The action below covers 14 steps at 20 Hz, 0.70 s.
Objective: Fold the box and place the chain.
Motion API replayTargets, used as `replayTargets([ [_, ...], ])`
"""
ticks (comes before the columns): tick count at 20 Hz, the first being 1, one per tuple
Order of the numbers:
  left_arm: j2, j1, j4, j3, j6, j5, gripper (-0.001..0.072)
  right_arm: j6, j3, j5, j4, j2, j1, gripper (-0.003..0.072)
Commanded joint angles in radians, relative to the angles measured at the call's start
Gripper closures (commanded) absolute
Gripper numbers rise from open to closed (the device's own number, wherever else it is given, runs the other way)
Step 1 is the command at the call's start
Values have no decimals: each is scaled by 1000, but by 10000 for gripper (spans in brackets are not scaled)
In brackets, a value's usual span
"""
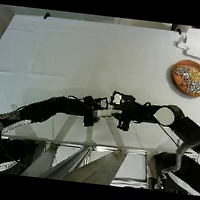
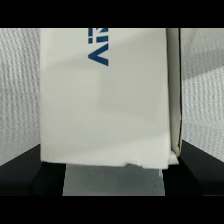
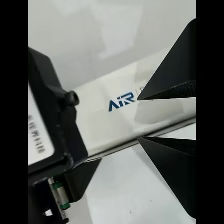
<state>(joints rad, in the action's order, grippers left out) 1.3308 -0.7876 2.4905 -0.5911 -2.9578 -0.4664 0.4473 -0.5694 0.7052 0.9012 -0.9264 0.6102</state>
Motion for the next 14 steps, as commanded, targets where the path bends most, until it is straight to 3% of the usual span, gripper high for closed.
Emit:
replayTargets([
  [1, 0, 0, -1, 0, -1, -1, 378, 1, -1, -13, -23, 62, -43, 436],
  [2, 0, 0, -1, 0, -1, -2, 378, 1, -1, 3, -58, 76, -93, 531],
  [3, 0, 0, -1, 0, -1, -1, 378, 0, -1, 35, -100, 82, -152, 681],
  [7, 0, 0, -1, 0, -1, -1, 378, -252, 72, 242, -450, 72, -401, 678],
  [10, 0, 0, -1, 0, -1, -1, 378, -483, 174, 333, -699, 10, -494, 679],
  [14, 0, 0, -1, 0, -1, -1, 378, -599, 195, 400, -804, -186, -491, 679],
])
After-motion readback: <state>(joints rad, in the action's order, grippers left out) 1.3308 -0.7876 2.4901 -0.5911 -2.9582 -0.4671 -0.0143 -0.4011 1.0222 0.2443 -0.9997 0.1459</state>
